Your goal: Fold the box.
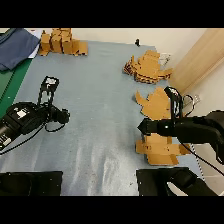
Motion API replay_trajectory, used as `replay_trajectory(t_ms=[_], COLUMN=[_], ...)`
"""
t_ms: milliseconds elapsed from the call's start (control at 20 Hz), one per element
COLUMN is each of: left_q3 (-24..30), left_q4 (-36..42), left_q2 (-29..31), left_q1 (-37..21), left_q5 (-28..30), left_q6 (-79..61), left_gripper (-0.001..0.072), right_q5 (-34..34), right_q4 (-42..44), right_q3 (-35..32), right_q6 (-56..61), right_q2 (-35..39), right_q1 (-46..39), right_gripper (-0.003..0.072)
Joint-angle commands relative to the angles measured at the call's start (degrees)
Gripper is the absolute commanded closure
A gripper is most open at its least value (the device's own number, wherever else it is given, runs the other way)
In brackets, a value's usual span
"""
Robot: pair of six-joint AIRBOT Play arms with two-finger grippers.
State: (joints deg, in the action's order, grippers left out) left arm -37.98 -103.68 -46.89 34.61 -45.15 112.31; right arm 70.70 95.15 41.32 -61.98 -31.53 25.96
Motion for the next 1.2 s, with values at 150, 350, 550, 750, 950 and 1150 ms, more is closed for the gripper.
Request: replay_trajectory(t_ms=[150, 350, 550, 750, 950, 1150], left_q3=[-0.04, -0.04, -0.04, -0.04, -0.04, -0.04], left_q4=[-0.02, -0.02, 0.0, -0.02, 0.2, 0.63], left_q2=[-0.02, -0.02, 0.0, -0.04, -0.02, -0.02], left_q1=[-0.04, -0.04, 0.02, -0.02, 0.02, 0.04], left_q5=[0.0, 0.0, 0.02, 2.86, 7.65, 8.26], left_q6=[0.0, 0.0, 0.04, 0.04, 0.07, 0.07], left_gripper=[0.0113, 0.0113, 0.0113, 0.0113, 0.0113, 0.0113], right_q5=[0.85, 11.26, 18.08, 14.45, 14.53, 15.17], right_q4=[-1.16, -17.2, -26.29, -19.82, -24.65, -23.8], right_q3=[-0.04, 0.79, 1.49, 1.46, 1.44, 0.24], right_q6=[4.07, 6.99, -4.33, -15.67, -16.11, -16.59], right_q2=[0.04, 0.02, -2.54, -9.68, -13.53, -18.6], right_q1=[-0.04, -5.14, -24.24, -40.65, -41.4, -43.58], right_gripper=[0.0135, 0.0094, 0.0094, 0.0095, 0.0095, 0.0106])
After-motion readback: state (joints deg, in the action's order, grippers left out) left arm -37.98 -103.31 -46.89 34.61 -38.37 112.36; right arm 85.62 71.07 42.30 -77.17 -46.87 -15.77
